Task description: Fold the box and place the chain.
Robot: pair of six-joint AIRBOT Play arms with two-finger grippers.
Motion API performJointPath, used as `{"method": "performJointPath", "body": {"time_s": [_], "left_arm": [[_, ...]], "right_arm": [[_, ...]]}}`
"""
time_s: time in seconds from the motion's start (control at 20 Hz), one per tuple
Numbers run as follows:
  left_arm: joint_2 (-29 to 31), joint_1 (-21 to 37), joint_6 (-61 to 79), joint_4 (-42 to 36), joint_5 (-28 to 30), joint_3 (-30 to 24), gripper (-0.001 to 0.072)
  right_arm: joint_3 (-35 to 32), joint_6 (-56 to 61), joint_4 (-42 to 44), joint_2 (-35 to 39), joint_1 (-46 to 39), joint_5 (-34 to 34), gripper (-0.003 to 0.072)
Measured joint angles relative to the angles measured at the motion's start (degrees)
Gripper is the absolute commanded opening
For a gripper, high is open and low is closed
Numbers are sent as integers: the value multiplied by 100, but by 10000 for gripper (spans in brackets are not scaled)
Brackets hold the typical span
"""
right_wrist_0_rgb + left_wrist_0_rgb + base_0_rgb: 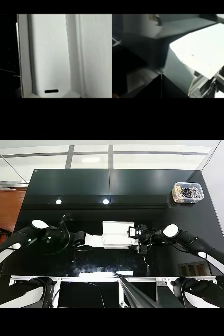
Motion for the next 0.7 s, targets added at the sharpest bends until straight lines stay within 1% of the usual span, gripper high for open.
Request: {"method": "performJointPath", "body": {"time_s": [0.1,0.15,0.2,0.25,0.35,0.4,0.55,0.7], "left_arm": [[-125,-131,232,-221,-13,70,33],[-162,-164,339,-297,-52,111,132],[-190,-184,422,-345,-120,160,296],[-210,-197,474,-387,-138,203,407],[-234,-214,562,-446,-195,304,675],[-245,-219,590,-476,-223,365,709],[-258,-249,636,-577,-291,542,709],[-258,-415,664,-695,-361,645,709]], "right_arm": [[0,-2,0,0,0,0,431],[0,0,0,0,0,0,431],[0,0,0,0,0,0,431],[0,0,-2,0,0,-2,431],[0,-2,-2,0,0,0,431],[0,-2,-2,0,0,0,431],[0,-2,-2,0,0,0,431],[0,-2,-2,0,0,0,431]]}}
